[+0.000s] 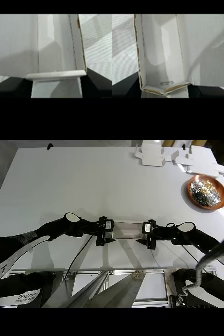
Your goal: Fold the box and place the chain.
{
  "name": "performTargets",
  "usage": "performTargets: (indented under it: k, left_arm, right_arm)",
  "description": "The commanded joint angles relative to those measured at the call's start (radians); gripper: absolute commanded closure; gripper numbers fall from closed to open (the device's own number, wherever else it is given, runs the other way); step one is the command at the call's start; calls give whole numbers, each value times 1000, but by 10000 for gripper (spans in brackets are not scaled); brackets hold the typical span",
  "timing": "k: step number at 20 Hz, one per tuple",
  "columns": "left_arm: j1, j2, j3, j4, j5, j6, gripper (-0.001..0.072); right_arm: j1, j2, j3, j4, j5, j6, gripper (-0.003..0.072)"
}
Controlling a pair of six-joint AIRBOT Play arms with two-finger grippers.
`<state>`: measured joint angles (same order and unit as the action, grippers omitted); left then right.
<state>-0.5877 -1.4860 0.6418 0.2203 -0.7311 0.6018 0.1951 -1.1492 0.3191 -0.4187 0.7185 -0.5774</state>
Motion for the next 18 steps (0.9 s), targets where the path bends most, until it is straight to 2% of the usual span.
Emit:
performTargets:
  k: [1,2,3,4,6,11,18]
  left_arm:
    - [0,-1,0,0,1,0,577]
    - [0,-1,0,0,1,0,577]
    - [0,-1,0,0,1,0,577]
    - [0,-1,0,0,1,0,577]
    - [0,-1,0,0,1,0,577]
    - [0,-1,0,0,1,0,577]
    - [0,-1,0,0,1,0,577]
  right_arm:
    - [3,0,0,7,1,0,237]
    - [2,0,0,3,3,0,237]
    - [2,0,0,-5,3,0,202]
    - [2,0,0,-3,3,4,71]
    - [2,0,0,-3,2,5,8]
    - [-34,38,0,-50,5,76,4]
    - [-179,283,0,-378,161,381,6]
